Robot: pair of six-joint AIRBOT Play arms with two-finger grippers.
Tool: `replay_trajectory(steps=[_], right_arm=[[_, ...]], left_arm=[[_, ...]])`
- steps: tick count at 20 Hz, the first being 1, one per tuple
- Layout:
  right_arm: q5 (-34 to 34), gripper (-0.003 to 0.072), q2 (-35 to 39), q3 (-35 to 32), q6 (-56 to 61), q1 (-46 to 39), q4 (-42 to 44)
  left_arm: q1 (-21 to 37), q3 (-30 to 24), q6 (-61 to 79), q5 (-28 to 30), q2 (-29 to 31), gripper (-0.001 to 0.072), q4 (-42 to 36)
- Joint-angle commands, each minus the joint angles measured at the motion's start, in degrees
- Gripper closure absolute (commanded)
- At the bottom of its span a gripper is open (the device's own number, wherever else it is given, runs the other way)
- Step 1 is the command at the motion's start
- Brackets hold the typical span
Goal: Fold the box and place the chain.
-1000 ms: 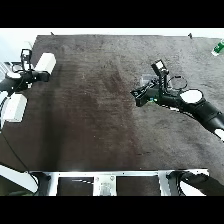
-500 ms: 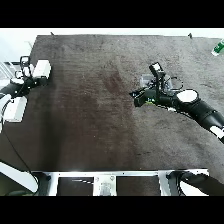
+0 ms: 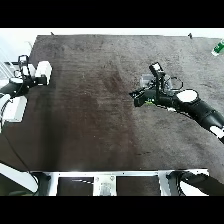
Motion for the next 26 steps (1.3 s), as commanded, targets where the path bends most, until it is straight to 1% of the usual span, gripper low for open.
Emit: replay_trajectory(steps=[1,3,5,6,7,8,10,11,13,14,16,19,21,23,25,26], right_arm=[[0.1,0.0675,0.0,0.0,0.0,0.0,0.7],[0.1,0.0674,0.1,0.0,0.0,0.0,1.0],[0.0,0.0674,0.2,0.0,0.0,0.0,1.1],[0.0,0.0674,0.4,0.0,0.0,0.0,1.7],[0.0,0.0674,0.9,0.0,0.0,0.0,1.9],[0.0,0.0674,2.0,0.0,-0.3,0.0,1.9],[0.0,0.0675,5.1,0.0,-0.4,0.1,0.9],[-0.2,0.0675,6.9,0.0,-0.4,0.0,0.0],[-2.4,0.0676,11.4,-0.6,-0.2,0.0,-1.2],[-5.4,0.0676,14.3,-1.8,-0.2,0.0,-1.2],[-12.5,0.0677,20.7,-5.9,-0.2,0.0,-1.2],[-22.4,0.0677,31.6,-14.8,-0.2,0.0,-1.2],[-26.6,0.0677,38.9,-20.7,-0.2,0.0,-1.2],[-29.6,0.0676,45.2,-25.9,-0.2,0.0,-1.2],[-31.3,0.0676,49.9,-30.1,-0.2,0.0,-1.1],[-31.3,0.0676,51.4,-31.6,-0.2,0.0,-1.1]], left_arm=[[0.1,0.0,0.8,-1.7,4.1,-0.0011,0.3],[0.1,0.0,0.7,-6.7,8.7,-0.0011,0.6],[0.0,0.0,0.2,-14.8,14.2,0.0004,0.7],[0.0,0.0,-0.2,-19.3,17.3,0.0273,0.7],[0.0,0.0,2.4,-24.4,20.3,0.0692,1.0],[0.0,-0.1,5.6,-27.3,23.4,0.0692,0.0],[0.0,-2.0,7.3,-27.0,30.2,0.0695,-2.2],[0.0,-4.3,10.0,-25.9,34.0,0.0695,-4.1],[-0.3,-12.2,17.5,-22.0,42.9,0.0695,-9.7],[-1.2,-17.5,21.7,-18.5,47.7,0.0695,-12.1],[-3.0,-28.2,30.3,-14.1,56.8,0.0695,-17.3],[-4.5,-44.0,42.3,-13.2,70.3,0.0695,-27.9],[-4.8,-53.3,44.2,-13.2,78.7,0.0695,-31.9],[-4.8,-61.1,43.6,-13.1,86.9,0.0695,-32.2],[-4.8,-66.2,41.1,-12.5,93.4,0.0694,-32.2],[-4.8,-67.6,39.7,-12.1,95.3,0.0694,-32.2]])
